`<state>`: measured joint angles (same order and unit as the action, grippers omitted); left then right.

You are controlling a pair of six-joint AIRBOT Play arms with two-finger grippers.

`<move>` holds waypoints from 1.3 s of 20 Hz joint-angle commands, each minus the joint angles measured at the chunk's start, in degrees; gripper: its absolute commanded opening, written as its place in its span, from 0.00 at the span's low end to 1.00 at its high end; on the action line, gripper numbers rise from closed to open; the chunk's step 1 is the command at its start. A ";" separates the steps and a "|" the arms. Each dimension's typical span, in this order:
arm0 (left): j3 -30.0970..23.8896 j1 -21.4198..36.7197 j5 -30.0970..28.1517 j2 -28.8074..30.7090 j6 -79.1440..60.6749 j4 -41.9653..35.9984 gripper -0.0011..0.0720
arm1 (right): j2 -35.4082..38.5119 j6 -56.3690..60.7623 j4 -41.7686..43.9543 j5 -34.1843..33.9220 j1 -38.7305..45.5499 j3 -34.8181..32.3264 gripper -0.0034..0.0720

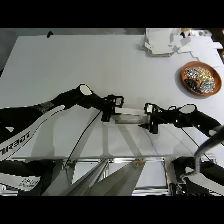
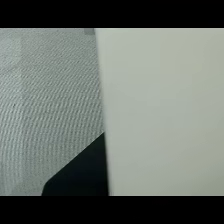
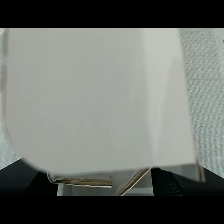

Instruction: Fold the box and place the chain.

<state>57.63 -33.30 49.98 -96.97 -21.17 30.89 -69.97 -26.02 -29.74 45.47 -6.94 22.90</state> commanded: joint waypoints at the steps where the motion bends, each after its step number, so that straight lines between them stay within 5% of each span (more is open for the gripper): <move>1: 0.02 0.00 -0.02 0.02 -0.02 0.00 0.03 | -0.02 0.02 -0.02 0.00 -0.02 -0.04 0.67; 10: 0.02 0.11 -0.02 0.24 0.00 0.04 0.05 | -0.02 0.02 -0.02 0.00 -0.02 -0.04 0.67; 13: 0.02 0.17 -1.07 2.56 2.58 1.25 0.74 | -0.02 0.00 -0.02 0.00 -0.02 -0.04 0.67; 19: 0.02 0.17 -1.36 8.66 25.42 23.43 0.75 | -0.02 0.00 -0.02 0.02 -0.02 -0.04 0.67; 21: 0.02 0.17 0.15 11.52 33.42 30.88 0.70 | -0.02 0.00 -0.02 0.02 -0.02 -0.04 0.67; 22: 0.02 0.17 0.98 13.07 36.17 33.27 0.60 | -0.02 0.00 -0.02 0.02 -0.02 -0.04 0.67; 25: 0.02 -1.44 4.17 17.75 39.60 36.26 0.08 | -0.02 0.00 -0.02 0.02 -0.02 -0.04 0.67; 26: 0.02 -2.45 5.14 19.02 39.65 35.89 0.03 | -0.02 0.00 -0.02 0.02 -0.02 -0.04 0.67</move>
<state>57.60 -34.30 52.45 -81.71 12.91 62.02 -70.02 -25.78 -29.58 45.25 -6.98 22.85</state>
